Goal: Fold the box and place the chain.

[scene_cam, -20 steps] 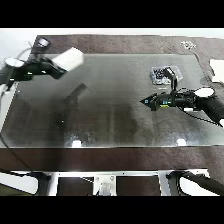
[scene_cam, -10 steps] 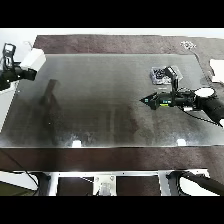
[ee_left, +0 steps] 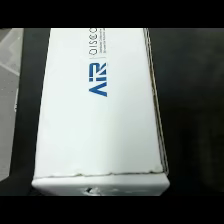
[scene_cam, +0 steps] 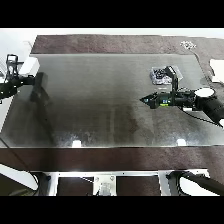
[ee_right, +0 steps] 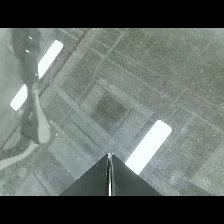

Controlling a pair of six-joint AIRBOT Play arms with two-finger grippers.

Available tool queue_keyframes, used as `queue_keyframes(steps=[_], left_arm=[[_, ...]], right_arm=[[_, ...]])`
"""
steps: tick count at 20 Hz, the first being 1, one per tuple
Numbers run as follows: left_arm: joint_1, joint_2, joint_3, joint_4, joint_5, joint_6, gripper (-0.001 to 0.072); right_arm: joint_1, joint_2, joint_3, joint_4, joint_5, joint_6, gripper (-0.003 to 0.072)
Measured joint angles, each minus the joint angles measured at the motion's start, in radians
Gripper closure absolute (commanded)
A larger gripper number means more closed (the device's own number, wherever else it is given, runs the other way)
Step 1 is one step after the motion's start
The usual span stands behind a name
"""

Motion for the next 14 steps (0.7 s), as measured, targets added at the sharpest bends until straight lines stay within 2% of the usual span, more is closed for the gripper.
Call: queue_keyframes(steps=[4, 5, 6, 9, 11, 13, 14], left_arm=[[0.0, -0.023, 0.002, -0.034, 0.038, 0.016, 0.0685], [0.0, -0.027, 0.002, -0.036, 0.035, 0.023, 0.0425], [0.0, -0.028, 0.002, -0.039, 0.03, 0.031, 0.026], [0.0, -0.032, 0.003, -0.044, 0.0, 0.06, 0.0041], [0.0, -0.031, 0.005, -0.047, -0.01, 0.072, -0.0011], [0.001, -0.032, 0.005, -0.044, -0.019, 0.091, -0.0011], [0.002, -0.032, 0.005, -0.043, -0.022, 0.103, -0.0011]], right_arm=[[0.0, 0.0, 0.0, 0.007, 0.0, 0.0, 0.0676], [0.0, 0.0, 0.0, 0.008, 0.0, 0.0, 0.0675], [0.0, 0.0, 0.0, 0.008, 0.0, 0.0, 0.0675], [0.0, 0.0, 0.0, 0.01, 0.0, 0.0, 0.0674], [0.0, 0.0, 0.0, 0.011, 0.0, 0.0, 0.0617], [0.0, 0.0, 0.0, 0.011, 0.0, 0.0, 0.0548], [0.0, 0.0, 0.0, 0.011, 0.0, 0.0, 0.0489]])
